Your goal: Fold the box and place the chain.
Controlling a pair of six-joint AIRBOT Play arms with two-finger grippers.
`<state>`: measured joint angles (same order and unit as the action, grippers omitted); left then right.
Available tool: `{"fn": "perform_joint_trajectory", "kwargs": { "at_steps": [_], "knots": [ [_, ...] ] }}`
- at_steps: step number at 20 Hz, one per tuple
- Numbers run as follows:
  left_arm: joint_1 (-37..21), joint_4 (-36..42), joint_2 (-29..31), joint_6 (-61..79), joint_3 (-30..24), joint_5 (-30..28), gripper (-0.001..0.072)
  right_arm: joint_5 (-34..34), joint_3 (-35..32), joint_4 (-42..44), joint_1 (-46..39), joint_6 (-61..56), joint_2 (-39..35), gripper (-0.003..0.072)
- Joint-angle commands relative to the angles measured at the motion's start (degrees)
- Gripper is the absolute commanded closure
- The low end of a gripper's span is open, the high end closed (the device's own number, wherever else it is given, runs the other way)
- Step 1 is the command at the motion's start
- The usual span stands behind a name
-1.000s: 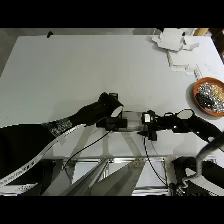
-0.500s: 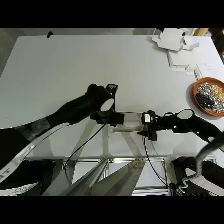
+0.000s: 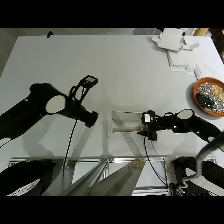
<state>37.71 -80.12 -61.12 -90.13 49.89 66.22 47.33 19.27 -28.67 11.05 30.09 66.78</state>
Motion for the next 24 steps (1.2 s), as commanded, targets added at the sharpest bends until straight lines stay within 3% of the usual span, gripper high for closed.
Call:
{"fn": "perform_joint_trajectory", "kwargs": {
  "at_steps": [1,4,9,11,13,18,24],
  "knots": [
    [-9.20,9.70,4.24,41.64,-11.91,-15.58,0.0065,0.04,0.00,0.02,0.02,-0.02,-0.04,0.0244],
    [-12.92,25.20,-0.33,76.32,-15.34,-22.08,0.0081,0.02,0.00,0.02,0.02,-0.02,-0.04,0.0244],
    [-12.96,50.03,-10.82,111.78,-15.34,-20.24,0.0081,0.02,0.00,0.02,0.02,-0.02,-0.04,0.0244],
    [-12.96,56.59,-12.74,118.36,-15.34,-17.77,0.0077,0.02,0.00,0.02,0.02,-0.02,-0.04,0.0244],
    [-12.57,58.03,-13.55,120.93,-15.34,-16.94,0.0010,0.02,0.00,0.02,0.02,-0.02,-0.04,0.0244],
    [-7.61,58.38,-16.50,120.98,-15.37,-18.47,0.0013,0.02,0.00,0.02,0.02,-0.02,-0.04,0.0244],
    [-7.37,58.25,-18.75,119.84,-16.13,-17.79,0.0012,0.02,-0.02,0.02,0.02,-0.02,-0.04,0.0244]
  ]
}}
